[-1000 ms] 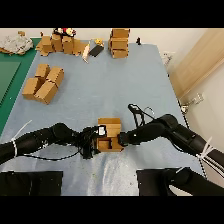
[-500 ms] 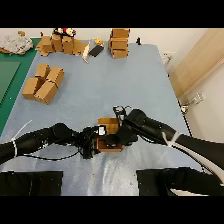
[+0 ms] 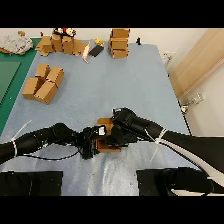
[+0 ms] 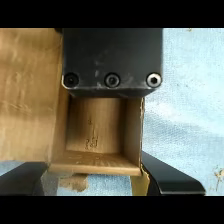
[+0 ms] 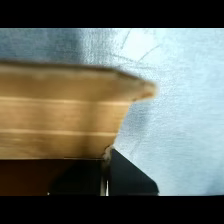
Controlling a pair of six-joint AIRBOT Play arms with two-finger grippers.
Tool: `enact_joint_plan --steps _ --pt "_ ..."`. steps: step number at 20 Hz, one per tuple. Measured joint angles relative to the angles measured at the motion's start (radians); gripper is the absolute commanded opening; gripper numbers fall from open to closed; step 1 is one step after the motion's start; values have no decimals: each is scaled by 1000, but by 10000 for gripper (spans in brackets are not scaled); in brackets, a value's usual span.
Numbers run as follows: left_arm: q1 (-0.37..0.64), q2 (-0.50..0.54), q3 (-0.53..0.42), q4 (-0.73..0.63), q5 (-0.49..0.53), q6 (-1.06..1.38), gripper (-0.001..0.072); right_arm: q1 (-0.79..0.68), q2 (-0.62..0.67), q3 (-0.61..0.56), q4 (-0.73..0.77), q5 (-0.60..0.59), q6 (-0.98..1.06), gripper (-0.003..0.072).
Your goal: Fold the box.
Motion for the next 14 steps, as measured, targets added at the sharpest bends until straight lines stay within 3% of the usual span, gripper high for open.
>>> enact_joint_plan --steps 3,4,7,10,11,14 --pt "0 0 0 0 0 0 518 2 -3 1 0 2 2 5" --pt "0 0 0 -1 0 1 518 2 -4 2 0 2 3 36" --pt "0 0 0 -1 0 2 518 3 -3 3 6 14 -3 243" --pt "0 0 0 -4 4 5 518 3 19 6 4 -2 -7 251" --pt "0 0 0 -4 5 4 518 3 31 7 2 -8 -6 323" --pt "0 0 0 -4 8 1 519 2 74 8 -6 -32 -3 343"
